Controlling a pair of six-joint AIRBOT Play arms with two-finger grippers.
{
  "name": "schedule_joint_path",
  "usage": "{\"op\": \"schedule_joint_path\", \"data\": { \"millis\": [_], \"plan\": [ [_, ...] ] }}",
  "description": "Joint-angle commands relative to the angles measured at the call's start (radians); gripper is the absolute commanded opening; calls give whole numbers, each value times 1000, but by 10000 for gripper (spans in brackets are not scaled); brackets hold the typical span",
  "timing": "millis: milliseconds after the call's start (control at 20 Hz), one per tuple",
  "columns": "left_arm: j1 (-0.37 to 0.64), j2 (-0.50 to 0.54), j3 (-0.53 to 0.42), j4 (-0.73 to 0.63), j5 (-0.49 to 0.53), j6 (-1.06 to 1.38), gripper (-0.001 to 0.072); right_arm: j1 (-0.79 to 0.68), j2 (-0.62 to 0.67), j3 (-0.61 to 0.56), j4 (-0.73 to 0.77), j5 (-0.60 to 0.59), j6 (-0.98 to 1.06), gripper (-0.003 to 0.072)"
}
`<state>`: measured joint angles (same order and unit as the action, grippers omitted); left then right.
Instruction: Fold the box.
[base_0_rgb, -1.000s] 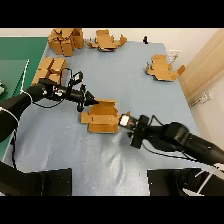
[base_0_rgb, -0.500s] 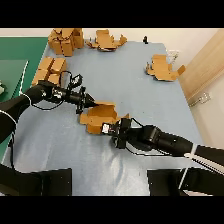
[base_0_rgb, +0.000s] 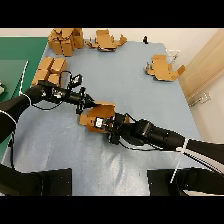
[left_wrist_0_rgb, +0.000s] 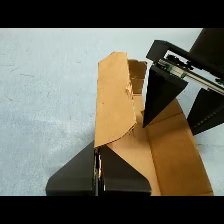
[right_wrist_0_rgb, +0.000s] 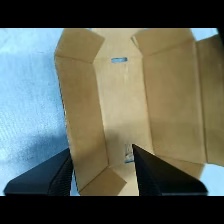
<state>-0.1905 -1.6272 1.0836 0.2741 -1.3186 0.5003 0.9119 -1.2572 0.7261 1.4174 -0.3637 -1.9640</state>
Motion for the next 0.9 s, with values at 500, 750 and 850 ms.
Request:
{"op": "schedule_joint_path", "data": {
  "millis": [500,750,850],
  "plan": [
    [-1,0,0,94,-72,-44,18,-9,31,19,-267,-97,241,559],
    [-1,1,0,113,-81,-75,18,-9,30,19,-305,-77,246,664],
    [-1,0,0,113,-85,-75,18,-9,30,18,-328,-70,248,666]
  ]
}}
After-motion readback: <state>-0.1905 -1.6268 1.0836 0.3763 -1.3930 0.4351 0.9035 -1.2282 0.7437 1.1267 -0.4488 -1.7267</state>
